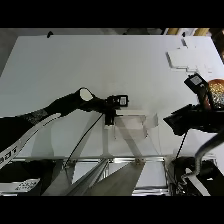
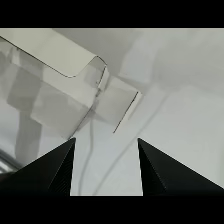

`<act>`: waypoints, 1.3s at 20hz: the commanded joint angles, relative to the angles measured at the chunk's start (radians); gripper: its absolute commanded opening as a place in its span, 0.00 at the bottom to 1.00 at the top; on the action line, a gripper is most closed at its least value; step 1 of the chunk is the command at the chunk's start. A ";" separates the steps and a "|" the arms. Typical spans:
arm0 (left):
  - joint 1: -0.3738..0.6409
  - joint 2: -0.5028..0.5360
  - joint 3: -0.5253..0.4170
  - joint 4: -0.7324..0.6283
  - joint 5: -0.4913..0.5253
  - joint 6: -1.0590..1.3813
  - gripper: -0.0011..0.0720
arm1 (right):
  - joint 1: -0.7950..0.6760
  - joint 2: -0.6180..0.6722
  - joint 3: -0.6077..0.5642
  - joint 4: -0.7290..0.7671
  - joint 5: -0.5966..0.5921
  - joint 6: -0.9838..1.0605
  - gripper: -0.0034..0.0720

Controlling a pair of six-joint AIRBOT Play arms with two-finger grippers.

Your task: Fold the box and place the chain.

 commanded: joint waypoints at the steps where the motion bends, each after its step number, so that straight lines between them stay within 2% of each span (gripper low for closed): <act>1: 0.001 0.001 0.000 -0.001 0.000 0.000 0.03 | 0.001 0.001 -0.008 0.007 -0.005 -0.134 0.56; 3: 0.000 0.001 0.000 -0.001 -0.001 0.000 0.03 | 0.001 0.000 -0.046 0.048 -0.034 -0.224 0.54; 4: 0.000 0.001 0.000 -0.001 0.000 0.000 0.03 | 0.001 -0.002 -0.077 0.093 -0.056 -0.294 0.44; 5: 0.000 0.001 0.000 -0.001 0.000 0.000 0.03 | 0.001 -0.009 -0.110 0.145 -0.076 -0.375 0.39; 7: 0.000 0.001 0.000 -0.001 0.000 0.000 0.03 | 0.013 -0.043 -0.179 0.232 -0.120 -0.558 0.35; 9: 0.000 0.001 0.000 -0.001 0.000 0.000 0.03 | 0.056 -0.098 -0.217 0.227 -0.137 -0.658 0.33; 10: 0.000 0.001 0.000 -0.001 0.000 0.000 0.03 | 0.085 -0.131 -0.230 0.217 -0.132 -0.734 0.26; 12: 0.000 0.001 0.000 -0.001 -0.002 0.000 0.03 | 0.150 -0.190 -0.235 0.154 -0.135 -0.842 0.25; 14: 0.000 0.001 0.000 -0.001 0.000 0.000 0.03 | 0.165 -0.216 -0.235 0.153 -0.140 -0.904 0.26; 15: 0.000 0.001 0.000 -0.001 -0.001 0.000 0.03 | 0.175 -0.214 -0.238 0.147 -0.162 -0.914 0.29; 16: 0.000 0.001 0.000 -0.001 -0.001 0.000 0.03 | 0.189 -0.209 -0.243 0.138 -0.183 -0.914 0.39; 17: 0.000 0.001 0.000 -0.001 0.000 0.000 0.03 | 0.201 -0.195 -0.253 0.114 -0.206 -0.914 0.44; 18: 0.000 0.001 0.000 -0.001 -0.001 0.000 0.03 | 0.227 -0.179 -0.266 0.063 -0.225 -0.914 0.45; 19: 0.000 0.001 0.000 -0.001 -0.005 0.000 0.03 | 0.257 -0.159 -0.285 0.024 -0.245 -0.914 0.57; 21: 0.000 0.001 0.000 -0.001 -0.003 0.000 0.03 | 0.306 -0.131 -0.340 0.021 -0.319 -0.913 0.87; 23: 0.000 0.001 0.000 -0.001 -0.010 0.000 0.03 | 0.350 -0.119 -0.394 0.014 -0.414 -0.913 0.96; 26: 0.000 0.001 0.000 -0.001 -0.011 0.000 0.03 | 0.403 -0.117 -0.456 0.023 -0.575 -0.910 0.96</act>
